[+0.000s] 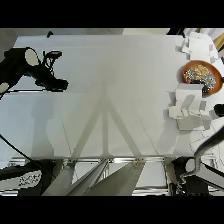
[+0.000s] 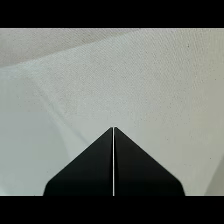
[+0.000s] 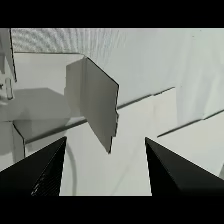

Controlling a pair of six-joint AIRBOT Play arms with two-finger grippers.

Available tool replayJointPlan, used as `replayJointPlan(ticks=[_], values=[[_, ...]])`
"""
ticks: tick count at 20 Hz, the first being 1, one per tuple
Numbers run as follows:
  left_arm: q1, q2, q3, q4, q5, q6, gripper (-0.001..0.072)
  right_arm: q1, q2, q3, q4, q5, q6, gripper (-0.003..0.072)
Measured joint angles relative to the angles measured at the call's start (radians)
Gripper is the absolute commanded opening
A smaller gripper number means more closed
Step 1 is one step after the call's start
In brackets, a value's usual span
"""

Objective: Fold the box and place the chain.

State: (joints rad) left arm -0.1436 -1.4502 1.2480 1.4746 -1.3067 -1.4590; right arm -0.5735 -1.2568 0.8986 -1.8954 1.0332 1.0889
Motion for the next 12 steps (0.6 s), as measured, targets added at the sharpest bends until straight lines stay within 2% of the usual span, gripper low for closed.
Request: replayJointPlan(ticks=[3,5,8,12], values=[[0.000,0.000,0.000,0.000,0.000,0.000,0.0010,-0.001,-0.064,0.000,-0.005,-0.035,-0.014,0.0379],[0.000,0.000,0.000,0.000,0.000,0.000,0.0010,-0.001,-0.103,0.000,-0.006,-0.047,-0.017,0.0203],[0.000,0.000,0.000,0.000,0.000,0.000,0.0010,-0.001,-0.137,0.000,-0.008,-0.066,-0.017,0.0020],[0.000,0.000,0.000,0.000,0.000,0.000,0.0010,0.025,-0.148,0.000,0.004,-0.017,-0.055,0.0018]])
